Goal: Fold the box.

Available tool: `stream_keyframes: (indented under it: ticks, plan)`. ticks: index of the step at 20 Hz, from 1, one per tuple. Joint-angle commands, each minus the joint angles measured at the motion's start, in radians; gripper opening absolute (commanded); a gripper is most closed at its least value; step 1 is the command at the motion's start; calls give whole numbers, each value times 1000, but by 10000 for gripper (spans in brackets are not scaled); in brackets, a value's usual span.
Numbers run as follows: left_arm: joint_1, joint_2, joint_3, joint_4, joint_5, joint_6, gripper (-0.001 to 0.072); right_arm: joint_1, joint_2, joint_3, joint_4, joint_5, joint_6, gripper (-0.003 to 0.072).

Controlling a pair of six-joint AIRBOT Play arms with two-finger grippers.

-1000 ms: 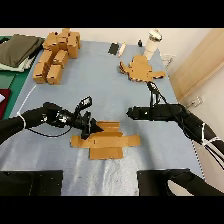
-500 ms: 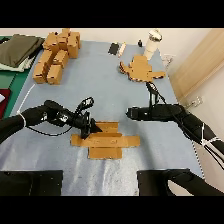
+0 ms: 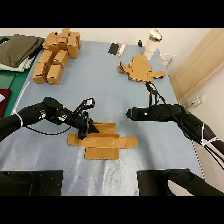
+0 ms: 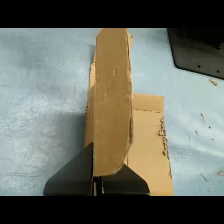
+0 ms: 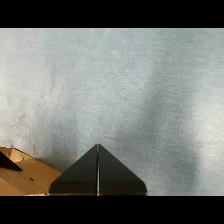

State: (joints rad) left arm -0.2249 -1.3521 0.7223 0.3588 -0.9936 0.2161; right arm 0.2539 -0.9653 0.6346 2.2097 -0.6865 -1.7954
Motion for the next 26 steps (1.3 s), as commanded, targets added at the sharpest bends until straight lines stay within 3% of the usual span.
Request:
stream_keyframes:
  ticks: [1,2,3,4,5,18,20,26]
  plan:
    - [1,20,2,16,2,-8,23,0,-1,0,-5,-5,0,3]
    - [0,20,2,16,2,-8,210,0,-1,0,-5,-7,0,3]
    - [0,20,2,12,-1,-9,300,0,-1,0,-5,-10,0,3]
    - [0,20,2,13,-2,-8,179,0,-1,0,-7,-12,0,3]
    - [0,20,2,12,-3,-9,158,0,-1,0,-7,-12,0,3]
    - [2,61,2,9,-18,-9,157,0,-1,0,-8,-25,0,3]
    - [2,61,2,14,-7,-26,15,0,-1,0,-8,-30,0,3]
    - [-11,61,2,-1,25,-10,14,0,-1,0,-16,-29,0,3]
